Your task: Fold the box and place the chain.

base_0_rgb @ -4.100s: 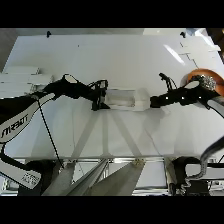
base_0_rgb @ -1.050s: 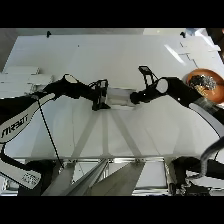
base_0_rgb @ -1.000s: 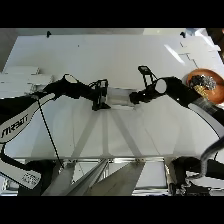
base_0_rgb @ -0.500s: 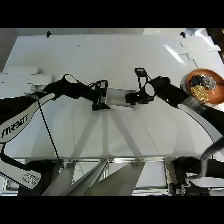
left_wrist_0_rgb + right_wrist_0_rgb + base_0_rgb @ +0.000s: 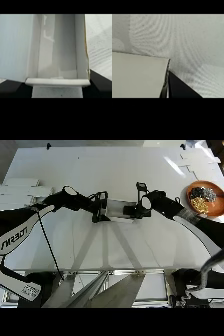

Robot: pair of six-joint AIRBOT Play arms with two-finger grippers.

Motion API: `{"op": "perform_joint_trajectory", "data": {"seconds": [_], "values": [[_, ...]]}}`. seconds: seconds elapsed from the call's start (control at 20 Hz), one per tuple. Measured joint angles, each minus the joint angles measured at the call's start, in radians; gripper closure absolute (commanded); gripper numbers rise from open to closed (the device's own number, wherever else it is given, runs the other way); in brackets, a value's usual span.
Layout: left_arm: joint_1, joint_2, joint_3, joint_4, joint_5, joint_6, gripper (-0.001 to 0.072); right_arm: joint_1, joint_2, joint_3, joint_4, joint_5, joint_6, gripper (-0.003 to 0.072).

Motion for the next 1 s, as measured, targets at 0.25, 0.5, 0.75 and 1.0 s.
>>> {"op": "perform_joint_trajectory", "data": {"seconds": [0.25, 0.5, 0.75, 1.0], "values": [[0.000, -0.001, 0.000, 0.005, 0.010, 0.004, 0.0432, 0.001, 0.002, 0.019, 0.003, -0.023, 0.010, 0.0280], [0.000, -0.001, 0.000, 0.003, 0.007, 0.002, 0.0432, 0.002, 0.070, 0.050, -0.010, 0.034, 0.007, 0.0282], [0.000, -0.001, 0.000, 0.002, 0.005, 0.002, 0.0432, -0.002, 0.195, 0.056, -0.161, 0.200, -0.003, 0.0282], [0.000, -0.001, 0.000, 0.002, 0.005, 0.002, 0.0432, -0.080, 0.322, 0.058, -0.309, 0.365, -0.098, 0.0292]]}}
